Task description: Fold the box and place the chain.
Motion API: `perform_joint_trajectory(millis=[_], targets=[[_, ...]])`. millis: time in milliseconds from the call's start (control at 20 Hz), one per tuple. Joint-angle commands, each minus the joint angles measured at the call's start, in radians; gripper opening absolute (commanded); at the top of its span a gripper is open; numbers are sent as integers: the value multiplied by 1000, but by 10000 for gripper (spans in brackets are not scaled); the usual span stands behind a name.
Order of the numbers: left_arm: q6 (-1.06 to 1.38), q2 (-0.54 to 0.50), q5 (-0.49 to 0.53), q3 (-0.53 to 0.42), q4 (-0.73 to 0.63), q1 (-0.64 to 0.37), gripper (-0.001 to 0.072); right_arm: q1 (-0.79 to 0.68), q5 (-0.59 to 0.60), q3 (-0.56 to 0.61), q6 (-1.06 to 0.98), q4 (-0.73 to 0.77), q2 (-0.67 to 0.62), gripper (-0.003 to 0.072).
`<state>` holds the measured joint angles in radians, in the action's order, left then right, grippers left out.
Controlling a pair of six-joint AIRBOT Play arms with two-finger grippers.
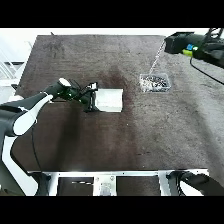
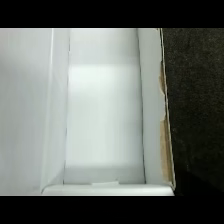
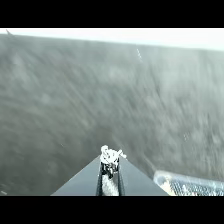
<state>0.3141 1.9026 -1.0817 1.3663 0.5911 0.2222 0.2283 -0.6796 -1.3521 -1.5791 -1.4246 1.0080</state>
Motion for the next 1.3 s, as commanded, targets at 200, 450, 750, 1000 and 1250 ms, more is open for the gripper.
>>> perform_joint_trajectory(millis=[200,450,750,1000,1250], targets=[[0,0,0,1,0,0,465,126,-31,0,21,0,-104,10],[0,0,0,1,0,0,465,246,-54,16,21,0,-93,10],[0,0,0,1,0,0,465,333,-25,31,20,5,-14,10],[0,0,0,1,0,0,465,363,58,31,21,1,56,9],[0,0,0,1,0,0,465,377,185,-11,21,47,51,9]])
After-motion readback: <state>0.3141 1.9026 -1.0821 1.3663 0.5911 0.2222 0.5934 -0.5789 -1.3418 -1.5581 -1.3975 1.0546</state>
